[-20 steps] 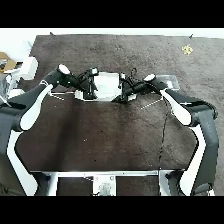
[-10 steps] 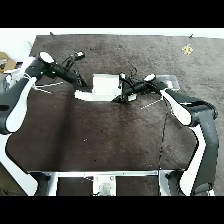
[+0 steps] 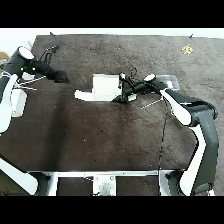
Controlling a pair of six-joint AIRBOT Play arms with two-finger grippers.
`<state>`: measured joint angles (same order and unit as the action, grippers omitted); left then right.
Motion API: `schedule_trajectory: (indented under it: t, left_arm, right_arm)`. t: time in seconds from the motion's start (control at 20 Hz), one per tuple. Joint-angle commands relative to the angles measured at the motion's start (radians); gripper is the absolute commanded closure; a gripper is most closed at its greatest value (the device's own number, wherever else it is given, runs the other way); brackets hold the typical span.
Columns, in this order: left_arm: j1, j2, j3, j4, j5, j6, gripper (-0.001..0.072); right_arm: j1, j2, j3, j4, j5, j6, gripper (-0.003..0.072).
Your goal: Fold the box and place the chain.
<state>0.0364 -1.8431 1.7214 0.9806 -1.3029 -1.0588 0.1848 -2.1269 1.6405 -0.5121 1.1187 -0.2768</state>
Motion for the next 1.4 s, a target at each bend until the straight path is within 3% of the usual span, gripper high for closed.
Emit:
schedule_trajectory:
  t: [0.0, 0.2, 0.4, 0.55, 0.85, 1.05, 1.1, 1.15, 1.2, 1.35]
  left_arm:
    - [0.038, -0.008, -0.067, 0.012, 0.000, -0.098, 0.0698]
    - [0.035, -0.014, -0.232, -0.072, 0.105, -0.102, 0.0698]
    - [0.035, -0.014, -0.327, -0.226, 0.172, 0.001, 0.0698]
    - [0.035, -0.037, -0.336, -0.268, 0.180, 0.013, 0.0698]
    - [0.023, -0.061, -0.335, -0.517, 0.141, 0.123, 0.0698]
    - [-0.029, -0.061, -0.334, -0.544, 0.140, 0.137, 0.0695]
    - [-0.037, -0.061, -0.330, -0.549, 0.140, 0.137, 0.0674]
    - [-0.044, -0.061, -0.321, -0.552, 0.136, 0.137, 0.0407]
    - [-0.050, -0.061, -0.308, -0.551, 0.127, 0.136, 0.0246]
    - [-0.080, -0.061, -0.254, -0.550, 0.097, 0.136, 0.0249]
  right_arm:
    - [0.000, 0.000, 0.001, 0.000, 0.000, 0.000, 0.0320]
    - [0.000, 0.000, 0.000, 0.000, 0.000, 0.000, 0.0319]
    - [0.000, 0.000, 0.001, 0.000, 0.000, 0.000, 0.0319]
    - [0.000, 0.000, 0.000, 0.000, 0.000, 0.000, 0.0320]
    - [0.000, 0.000, 0.001, 0.000, 0.001, 0.000, 0.0320]
    - [0.000, 0.000, 0.000, 0.000, 0.000, 0.000, 0.0319]
    - [0.000, 0.000, 0.001, 0.000, 0.000, 0.000, 0.0320]
    - [0.000, 0.000, 0.000, 0.000, 0.000, 0.000, 0.0320]
    - [0.000, 0.000, 0.000, 0.000, 0.000, 0.000, 0.0320]
    - [0.000, 0.000, 0.001, 0.000, 0.000, 0.000, 0.0319]
